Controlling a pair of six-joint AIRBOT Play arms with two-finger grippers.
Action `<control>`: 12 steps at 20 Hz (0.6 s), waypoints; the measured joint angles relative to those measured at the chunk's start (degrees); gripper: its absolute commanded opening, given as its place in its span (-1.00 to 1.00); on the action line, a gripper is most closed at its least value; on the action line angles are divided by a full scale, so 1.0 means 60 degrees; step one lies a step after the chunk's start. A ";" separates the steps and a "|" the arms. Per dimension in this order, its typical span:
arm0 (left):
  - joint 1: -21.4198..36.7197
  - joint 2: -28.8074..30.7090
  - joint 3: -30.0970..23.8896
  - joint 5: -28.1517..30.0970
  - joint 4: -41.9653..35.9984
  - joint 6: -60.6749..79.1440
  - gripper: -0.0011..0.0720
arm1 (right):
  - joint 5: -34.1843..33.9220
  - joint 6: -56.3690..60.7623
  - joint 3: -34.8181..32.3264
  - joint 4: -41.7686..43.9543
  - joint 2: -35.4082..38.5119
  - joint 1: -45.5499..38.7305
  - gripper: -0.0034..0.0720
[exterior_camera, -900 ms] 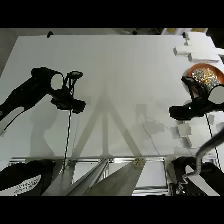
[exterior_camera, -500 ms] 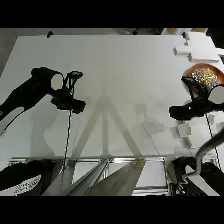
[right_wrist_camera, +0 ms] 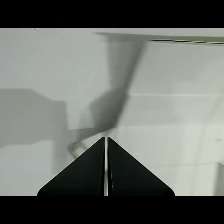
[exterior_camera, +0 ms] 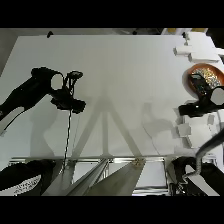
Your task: Fold the box and place the chain.
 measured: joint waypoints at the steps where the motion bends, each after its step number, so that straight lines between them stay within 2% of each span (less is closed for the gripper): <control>1: 0.0000 0.0000 0.0000 0.0004 0.0000 0.0000 0.27 | -0.0146 -0.0113 0.0000 -0.0561 0.0000 -0.0426 -0.69; 2: 0.0000 0.0000 0.0000 0.0000 0.0000 0.0000 0.27 | -0.0299 -0.0306 0.0000 -0.1027 0.0000 -0.0940 -0.23; 3: 0.0000 0.0000 0.0000 0.0000 0.0000 0.0000 0.27 | -0.0477 -0.0492 0.0000 -0.1348 0.0000 -0.1461 0.04; 7: 0.0000 0.0000 0.0000 0.0000 0.0000 0.0000 0.27 | -0.1290 -0.1107 0.0000 -0.1989 -0.0131 -0.3679 0.05; 8: 0.0000 0.0000 0.0000 0.0000 0.0000 0.0000 0.27 | -0.1457 -0.1268 0.0000 -0.2047 -0.0277 -0.4178 0.10; 9: 0.0000 0.0000 0.0000 0.0000 0.0000 0.0000 0.27 | -0.1552 -0.1388 0.0000 -0.2087 -0.0455 -0.4586 0.17; 12: 0.0000 0.0000 0.0000 0.0000 0.0000 0.0000 0.27 | -0.1796 -0.1676 0.0004 -0.2178 -0.1082 -0.5574 0.17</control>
